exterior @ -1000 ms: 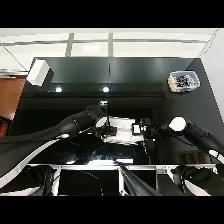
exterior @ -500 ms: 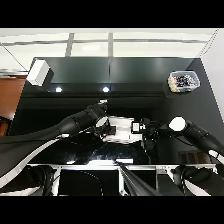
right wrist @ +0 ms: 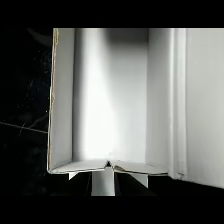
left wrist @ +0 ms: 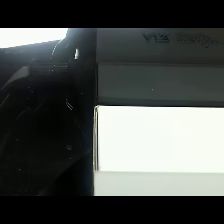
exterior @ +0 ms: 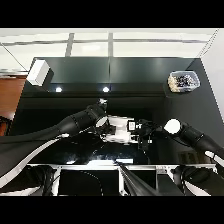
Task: Fold the box and place the chain.
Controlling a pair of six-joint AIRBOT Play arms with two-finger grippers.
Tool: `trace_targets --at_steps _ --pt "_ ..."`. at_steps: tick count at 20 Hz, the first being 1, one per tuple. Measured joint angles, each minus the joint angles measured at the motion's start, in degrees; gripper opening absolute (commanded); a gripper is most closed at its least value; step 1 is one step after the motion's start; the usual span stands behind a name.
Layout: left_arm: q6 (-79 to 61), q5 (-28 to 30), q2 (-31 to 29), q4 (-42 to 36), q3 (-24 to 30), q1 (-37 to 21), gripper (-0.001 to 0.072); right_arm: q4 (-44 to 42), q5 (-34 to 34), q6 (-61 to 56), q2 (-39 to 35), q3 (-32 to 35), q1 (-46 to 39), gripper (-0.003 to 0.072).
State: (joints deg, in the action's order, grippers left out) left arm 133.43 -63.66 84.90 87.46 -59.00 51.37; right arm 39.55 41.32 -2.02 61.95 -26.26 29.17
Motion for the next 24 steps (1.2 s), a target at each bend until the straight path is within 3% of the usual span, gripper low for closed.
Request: trace_targets --at_steps 7,8,9,10,11,12,13,14,15,16,17,21,24 --pt "-0.15 1.07 0.0 -0.74 0.0 -0.02 0.0029 -5.51 -2.03 -0.9 0.83 0.0 1.16 0.0157" --pt "-0.13 1.11 0.0 -0.79 0.0 -0.02 0.0029 -5.81 -2.23 -0.98 1.14 0.0 1.42 0.0086" --pt "-0.13 1.27 0.0 -0.9 0.0 -0.02 0.0029 -6.01 -2.4 -1.01 1.4 0.0 1.55 0.0068" --pt "-0.13 1.49 0.0 -0.96 0.0 -0.02 0.0029 -6.25 -2.56 -1.05 1.64 0.0 1.73 0.011" --pt "-0.11 1.49 0.0 -1.01 0.0 -0.02 0.0029 -6.38 -2.69 -1.05 1.79 0.0 1.79 0.0377" --pt "-0.11 1.51 0.02 -1.14 0.0 -0.02 0.0029 -6.4 -2.93 -1.07 1.88 0.0 1.84 0.0387" --pt "-0.04 1.49 0.02 -1.16 0.0 0.0 0.003 -6.43 -3.23 -1.16 2.01 0.0 1.88 0.0086" --pt "-0.04 1.46 0.02 -1.14 0.0 -0.02 0.0029 -6.4 -3.41 -1.51 2.08 0.0 1.95 0.0178" --pt "-0.04 1.66 0.02 -1.14 0.0 -0.02 0.0029 -6.43 -3.74 -1.92 2.12 0.0 1.95 0.0438" --pt "-0.02 1.64 0.02 -1.16 0.0 0.0 0.0029 -6.56 -4.09 -2.38 2.16 0.0 1.95 0.0341" --pt "0.07 1.64 0.02 -1.18 0.0 -0.02 0.0029 -6.54 -4.52 -2.67 2.16 0.0 1.95 0.003" --pt "0.02 1.77 0.02 -1.36 0.0 -0.02 0.0029 -6.14 -5.2 -5.18 1.79 -0.04 1.7 0.0013" --pt "0.02 1.77 0.02 -1.29 0.0 -0.02 0.0029 -3.02 -1.9 -15.37 -0.52 -1.4 -1.62 0.0013"
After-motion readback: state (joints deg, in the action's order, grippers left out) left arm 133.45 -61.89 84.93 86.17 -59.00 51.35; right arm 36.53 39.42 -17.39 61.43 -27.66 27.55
